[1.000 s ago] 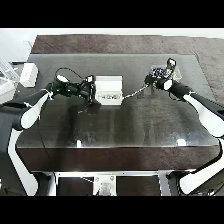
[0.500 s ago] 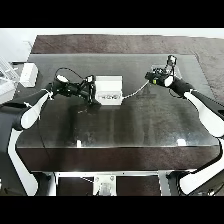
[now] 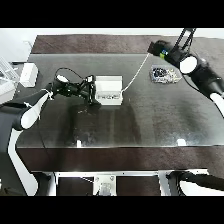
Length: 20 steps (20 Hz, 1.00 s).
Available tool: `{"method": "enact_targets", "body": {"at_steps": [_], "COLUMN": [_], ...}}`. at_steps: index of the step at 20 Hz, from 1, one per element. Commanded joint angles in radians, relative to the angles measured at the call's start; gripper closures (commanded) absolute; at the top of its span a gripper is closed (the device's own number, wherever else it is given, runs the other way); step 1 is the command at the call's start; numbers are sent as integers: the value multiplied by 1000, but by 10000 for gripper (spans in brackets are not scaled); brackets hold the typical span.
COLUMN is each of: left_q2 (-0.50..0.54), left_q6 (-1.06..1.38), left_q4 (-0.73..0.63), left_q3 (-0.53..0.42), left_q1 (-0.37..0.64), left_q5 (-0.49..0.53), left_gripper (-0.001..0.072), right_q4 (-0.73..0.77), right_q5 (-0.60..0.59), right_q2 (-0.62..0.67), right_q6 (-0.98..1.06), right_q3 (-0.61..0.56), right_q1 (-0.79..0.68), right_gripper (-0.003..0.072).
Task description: Fold the box and place the chain.
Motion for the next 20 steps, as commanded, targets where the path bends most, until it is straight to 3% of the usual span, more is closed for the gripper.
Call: {"method": "enact_targets", "body": {"at_steps": [1, 9, 14, 20], "left_q2": [0, 0, 0, 0], "left_q6": [0, 0, 0, 0], "left_q4": [0, 0, 0, 0], "left_q3": [0, 0, 0, 0], "left_q1": [0, -1, 0, -1], "left_q5": [1, 0, 0, 1], "left_gripper": [177, 177, 177, 177], "right_q4": [0, 0, 4, 5], "right_q5": [1, 3, -6, -62], "right_q2": [131, 156, 121, -32], "right_q6": [-87, -151, -103, 9], "right_q3": [1, -11, -129, -260], "right_q1": [89, 332, 340, 346], "right_gripper": [681, 681, 681, 682]}}
